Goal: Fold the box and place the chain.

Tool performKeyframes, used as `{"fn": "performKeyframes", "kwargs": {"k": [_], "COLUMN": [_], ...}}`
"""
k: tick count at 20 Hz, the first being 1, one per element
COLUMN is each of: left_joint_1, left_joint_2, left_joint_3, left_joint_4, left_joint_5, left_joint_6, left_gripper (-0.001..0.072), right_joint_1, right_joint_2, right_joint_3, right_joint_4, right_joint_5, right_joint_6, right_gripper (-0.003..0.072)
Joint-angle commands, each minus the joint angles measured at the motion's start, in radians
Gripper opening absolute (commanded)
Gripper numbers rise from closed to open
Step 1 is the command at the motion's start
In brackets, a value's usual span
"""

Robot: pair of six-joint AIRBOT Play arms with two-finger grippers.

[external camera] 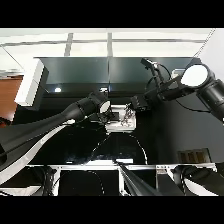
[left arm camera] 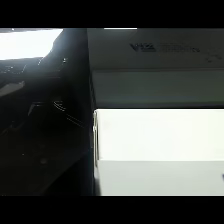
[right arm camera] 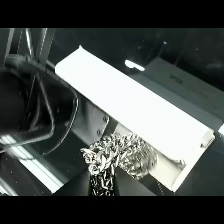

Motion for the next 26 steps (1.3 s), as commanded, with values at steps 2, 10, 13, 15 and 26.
{"fn": "performKeyframes", "kwargs": {"k": [2, 10, 13, 15, 26], "left_joint_1": [0.000, 0.001, 0.000, 0.000, -0.013], "left_joint_2": [0.000, 0.000, 0.000, 0.000, 0.071], "left_joint_3": [0.001, 0.001, 0.001, 0.001, 0.034], "left_joint_4": [0.000, -0.001, -0.005, -0.005, 0.080], "left_joint_5": [0.001, -0.003, -0.003, -0.002, -0.042], "left_joint_6": [0.000, 0.000, 0.000, 0.000, 0.012], "left_gripper": [0.0028, 0.0028, 0.0028, 0.0028, 0.0471], "right_joint_1": [0.000, -0.021, -0.112, -0.164, -0.214], "right_joint_2": [-0.028, -0.041, 0.034, 0.102, 0.194], "right_joint_3": [-0.013, -0.013, -0.013, -0.018, -0.121], "right_joint_4": [-0.006, -0.107, -0.234, -0.373, -0.422], "right_joint_5": [0.005, 0.056, 0.114, 0.132, 0.060], "right_joint_6": [-0.003, 0.019, 0.019, 0.020, 0.016], "right_gripper": [0.0008, 0.0281, 0.0280, 0.0240, 0.0242]}}
